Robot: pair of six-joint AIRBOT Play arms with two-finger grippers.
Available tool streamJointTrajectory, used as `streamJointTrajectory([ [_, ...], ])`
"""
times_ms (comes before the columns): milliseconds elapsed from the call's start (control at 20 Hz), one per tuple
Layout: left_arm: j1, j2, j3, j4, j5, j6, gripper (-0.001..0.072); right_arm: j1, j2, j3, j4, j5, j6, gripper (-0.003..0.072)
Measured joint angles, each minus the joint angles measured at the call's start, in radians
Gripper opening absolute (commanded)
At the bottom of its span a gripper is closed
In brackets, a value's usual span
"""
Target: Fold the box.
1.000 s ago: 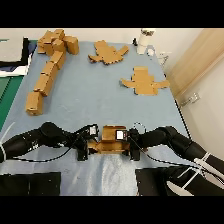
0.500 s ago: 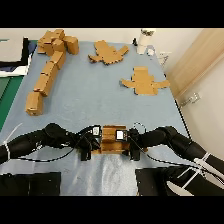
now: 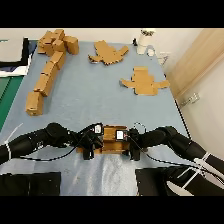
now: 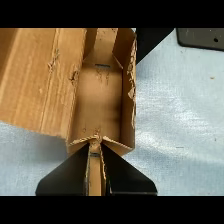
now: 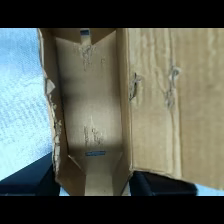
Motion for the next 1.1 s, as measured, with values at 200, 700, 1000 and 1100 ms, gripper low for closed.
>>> streamJointTrajectory([
  [200, -0.003, 0.000, 0.000, -0.027, -0.004, 0.003, 0.0106, 0.000, 0.000, 0.000, 0.000, 0.000, 0.000, 0.0515],
  [700, -0.019, -0.026, 0.000, -0.050, -0.002, 0.003, 0.0592, 0.000, 0.000, 0.000, 0.000, 0.000, 0.000, 0.0515],
  [1000, -0.020, -0.034, 0.000, -0.051, -0.005, 0.002, 0.0592, 0.000, 0.000, 0.000, 0.000, 0.000, 0.000, 0.0515],
  [1100, -0.020, -0.035, 0.000, -0.051, -0.005, 0.001, 0.0588, 0.000, 0.000, 0.000, 0.000, 0.000, 0.000, 0.0515],
])
